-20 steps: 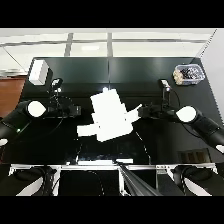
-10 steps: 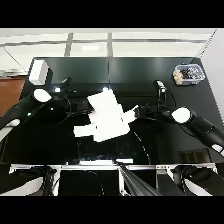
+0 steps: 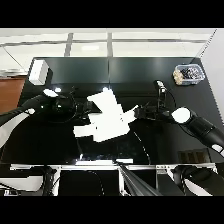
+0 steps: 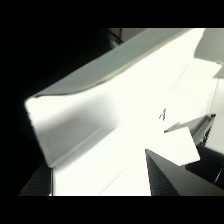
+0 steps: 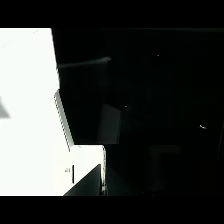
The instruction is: Fold the box and place the chain.
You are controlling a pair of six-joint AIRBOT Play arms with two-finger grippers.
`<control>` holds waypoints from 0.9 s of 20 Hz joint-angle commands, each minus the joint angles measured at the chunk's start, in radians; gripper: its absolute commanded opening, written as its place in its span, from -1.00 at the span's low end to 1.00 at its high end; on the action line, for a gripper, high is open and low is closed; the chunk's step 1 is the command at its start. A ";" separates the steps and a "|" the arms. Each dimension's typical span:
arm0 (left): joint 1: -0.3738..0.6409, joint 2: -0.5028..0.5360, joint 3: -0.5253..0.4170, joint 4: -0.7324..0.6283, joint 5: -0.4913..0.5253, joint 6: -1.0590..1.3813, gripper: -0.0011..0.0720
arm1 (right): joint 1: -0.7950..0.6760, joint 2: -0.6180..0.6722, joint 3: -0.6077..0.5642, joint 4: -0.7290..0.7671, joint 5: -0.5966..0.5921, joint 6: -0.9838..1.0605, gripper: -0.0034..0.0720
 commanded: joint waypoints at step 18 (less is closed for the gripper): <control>-0.013 -0.223 0.337 0.085 -0.435 0.352 -0.90 | -0.098 0.053 0.051 -0.104 0.220 -0.009 0.86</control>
